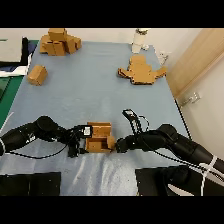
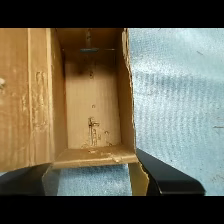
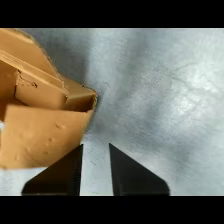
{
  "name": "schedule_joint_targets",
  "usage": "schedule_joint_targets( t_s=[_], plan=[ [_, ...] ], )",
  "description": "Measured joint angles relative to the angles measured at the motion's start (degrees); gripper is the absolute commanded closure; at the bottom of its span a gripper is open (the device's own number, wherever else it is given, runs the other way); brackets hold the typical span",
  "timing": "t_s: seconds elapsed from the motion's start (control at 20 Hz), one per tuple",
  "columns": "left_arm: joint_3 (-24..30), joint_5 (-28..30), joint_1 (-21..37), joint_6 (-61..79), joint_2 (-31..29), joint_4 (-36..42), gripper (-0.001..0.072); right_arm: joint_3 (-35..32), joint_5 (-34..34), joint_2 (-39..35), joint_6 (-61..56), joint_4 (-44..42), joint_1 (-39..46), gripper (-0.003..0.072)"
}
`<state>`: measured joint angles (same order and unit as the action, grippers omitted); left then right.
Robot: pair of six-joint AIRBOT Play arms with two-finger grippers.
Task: Fold the box.
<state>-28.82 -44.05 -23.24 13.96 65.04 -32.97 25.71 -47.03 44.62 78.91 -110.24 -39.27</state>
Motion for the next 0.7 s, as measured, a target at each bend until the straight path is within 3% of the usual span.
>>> schedule_joint_targets(
  t_s=[0.3,0.35,0.4,0.7],
  plan=[
    [0.0,0.0,0.0,0.02,0.02,0.0,0.0301,2.08,-0.24,-0.52,-0.37,-0.46,-0.15,0.0384],
    [0.02,0.0,0.0,0.0,0.0,-0.02,0.03,2.27,-0.2,-0.46,-0.39,-0.57,-0.15,0.0361],
    [0.02,0.0,0.0,0.02,0.0,0.0,0.0301,2.43,-0.04,-0.31,-0.42,-0.92,-0.15,0.0231],
    [0.0,0.0,0.0,0.0,0.0,-0.02,0.0301,2.99,0.26,2.91,-1.11,-4.17,-0.15,0.0231]
  ],
)
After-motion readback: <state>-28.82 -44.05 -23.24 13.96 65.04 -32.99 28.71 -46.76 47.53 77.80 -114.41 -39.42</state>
